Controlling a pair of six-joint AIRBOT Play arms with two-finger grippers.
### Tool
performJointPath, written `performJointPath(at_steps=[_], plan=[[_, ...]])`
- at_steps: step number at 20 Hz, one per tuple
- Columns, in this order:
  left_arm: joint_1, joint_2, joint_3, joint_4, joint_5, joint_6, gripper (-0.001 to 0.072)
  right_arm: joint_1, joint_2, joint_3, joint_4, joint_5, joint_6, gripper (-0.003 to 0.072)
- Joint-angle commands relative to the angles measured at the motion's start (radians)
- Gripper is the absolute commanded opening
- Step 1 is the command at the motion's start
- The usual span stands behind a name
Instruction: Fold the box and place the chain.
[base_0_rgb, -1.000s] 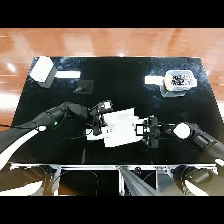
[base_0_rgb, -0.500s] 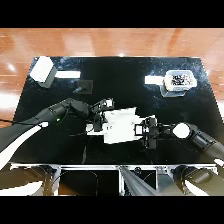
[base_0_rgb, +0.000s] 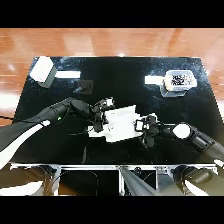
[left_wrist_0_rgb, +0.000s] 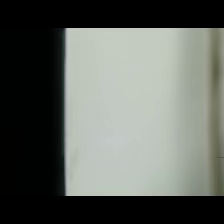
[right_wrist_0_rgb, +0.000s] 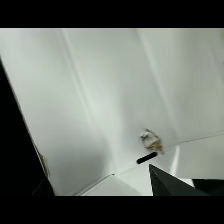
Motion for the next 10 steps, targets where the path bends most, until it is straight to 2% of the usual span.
performJointPath(at_steps=[1, 7, 10], plan=[[0.0, -0.001, 0.0, 0.004, 0.011, 0.0, 0.0017, 0.0, 0.012, -0.003, 0.037, -0.058, 0.0, 0.0707], [0.001, -0.003, 0.008, 0.013, 0.011, 0.03, 0.0016, -0.002, 0.065, -0.001, 0.049, -0.078, 0.001, 0.0708], [0.0, -0.015, 0.042, 0.05, 0.031, 0.03, 0.0016, -0.002, 0.065, -0.001, 0.079, -0.031, 0.002, 0.0708]])
